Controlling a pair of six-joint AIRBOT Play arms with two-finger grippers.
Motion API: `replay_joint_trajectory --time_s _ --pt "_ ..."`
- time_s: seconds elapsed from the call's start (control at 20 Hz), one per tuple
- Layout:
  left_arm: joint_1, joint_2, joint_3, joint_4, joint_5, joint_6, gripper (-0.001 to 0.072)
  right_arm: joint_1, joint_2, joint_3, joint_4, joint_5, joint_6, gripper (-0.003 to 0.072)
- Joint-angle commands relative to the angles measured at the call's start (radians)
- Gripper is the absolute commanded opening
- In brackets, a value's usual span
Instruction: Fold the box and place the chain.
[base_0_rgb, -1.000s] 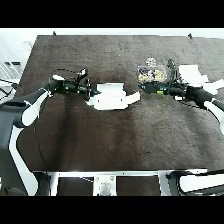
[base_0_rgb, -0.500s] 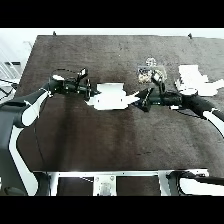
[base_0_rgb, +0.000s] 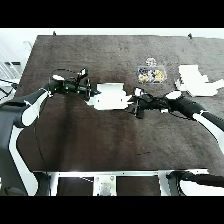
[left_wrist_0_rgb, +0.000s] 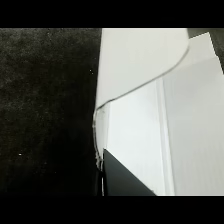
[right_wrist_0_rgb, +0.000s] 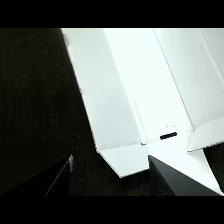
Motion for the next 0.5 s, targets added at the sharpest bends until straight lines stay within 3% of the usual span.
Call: replay_joint_trajectory --time_s 0.0,0.45 --pt "-0.001 -0.001 0.0 0.0 0.0 0.0 0.002 0.038 -0.017 0.001 -0.015 -0.067 -0.034 0.055" --pt "-0.001 -0.001 0.0 0.001 0.0 0.0 0.002 0.064 -0.141 0.121 -0.014 -0.114 -0.045 0.0549"
